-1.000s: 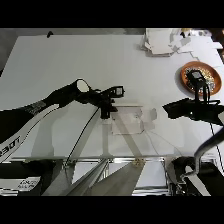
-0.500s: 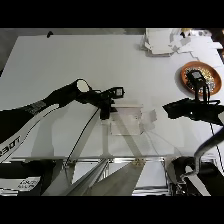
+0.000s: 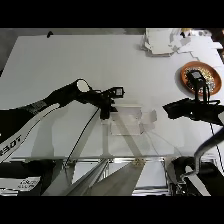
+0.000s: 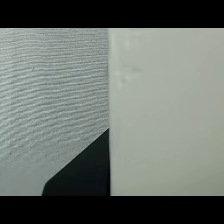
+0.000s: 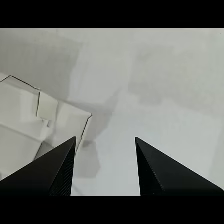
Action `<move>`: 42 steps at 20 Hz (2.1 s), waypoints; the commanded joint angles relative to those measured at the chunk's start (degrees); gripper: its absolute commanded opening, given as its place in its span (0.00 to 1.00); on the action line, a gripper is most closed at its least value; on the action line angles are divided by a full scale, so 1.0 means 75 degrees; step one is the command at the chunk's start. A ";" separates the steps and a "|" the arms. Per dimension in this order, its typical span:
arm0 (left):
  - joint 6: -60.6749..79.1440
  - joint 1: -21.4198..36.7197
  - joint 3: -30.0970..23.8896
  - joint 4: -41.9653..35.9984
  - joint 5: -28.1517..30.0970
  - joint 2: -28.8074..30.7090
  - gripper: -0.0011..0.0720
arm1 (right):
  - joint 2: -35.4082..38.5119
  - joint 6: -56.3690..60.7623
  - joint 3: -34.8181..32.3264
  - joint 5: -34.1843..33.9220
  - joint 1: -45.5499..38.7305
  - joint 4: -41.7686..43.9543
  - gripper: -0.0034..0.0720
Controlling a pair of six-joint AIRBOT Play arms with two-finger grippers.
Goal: Fold the box and place the chain.
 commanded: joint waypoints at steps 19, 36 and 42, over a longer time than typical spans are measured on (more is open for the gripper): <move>0.0000 -0.0003 -0.0003 0.0023 -0.0093 0.0003 0.03 | -0.0525 -0.5112 -0.0737 0.0836 0.2591 0.1376 0.07; 0.0000 -0.0003 -0.0003 0.0023 -0.0093 0.0003 0.03 | -0.1241 -0.5703 -0.2739 -0.4549 0.4838 -0.0854 0.97; 0.0000 -0.0003 -0.0003 0.0023 -0.0093 0.0003 0.03 | -0.1274 -0.5709 -0.2667 -0.5193 0.4835 -0.0921 0.97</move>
